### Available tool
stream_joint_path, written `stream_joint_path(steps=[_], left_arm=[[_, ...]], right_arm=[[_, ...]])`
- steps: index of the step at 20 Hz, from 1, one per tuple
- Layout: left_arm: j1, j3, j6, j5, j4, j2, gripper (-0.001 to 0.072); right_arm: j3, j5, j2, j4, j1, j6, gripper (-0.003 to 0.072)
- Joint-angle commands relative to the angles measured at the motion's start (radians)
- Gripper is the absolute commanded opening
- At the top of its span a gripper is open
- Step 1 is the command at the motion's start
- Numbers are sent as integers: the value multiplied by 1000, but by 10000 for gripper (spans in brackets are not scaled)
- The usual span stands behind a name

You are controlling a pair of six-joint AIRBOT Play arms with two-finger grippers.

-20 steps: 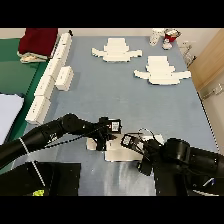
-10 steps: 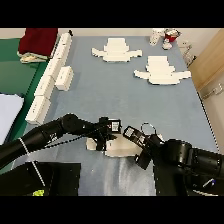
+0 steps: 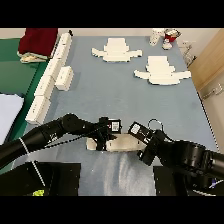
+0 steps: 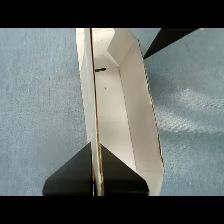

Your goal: Fold the box.

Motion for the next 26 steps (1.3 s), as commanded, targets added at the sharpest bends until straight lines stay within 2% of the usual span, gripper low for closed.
stream_joint_path(steps=[1, 3, 5, 9, 11, 13, 17, 22, 26], left_arm=[[-1, -1, 0, 0, 0, -1, 14], [-1, -1, 0, 0, 0, -1, 14], [-1, -1, 0, 0, 0, -1, 14], [-1, -1, 0, 0, 0, -1, 14], [-1, -1, 0, 0, 0, -1, 14], [-1, -1, 0, 0, 0, -1, 14], [-1, -1, 0, 0, 0, -1, 14], [-1, -1, 0, 0, 0, -1, 14], [-1, -1, 0, 0, 0, -1, 14]], right_arm=[[0, 43, 7, -1, -19, -143, 720], [-3, 77, 7, 92, -85, -295, 720], [-9, 90, 7, 272, -202, -564, 720], [-35, 63, 6, 645, -499, -1131, 720], [-56, 50, -3, 792, -631, -1387, 720], [-68, 19, -42, 887, -726, -1545, 720], [-66, 9, -151, 948, -772, -1684, 720], [-66, 50, -187, 948, -771, -1684, 720], [-66, 23, -173, 940, -771, -1577, 720]])
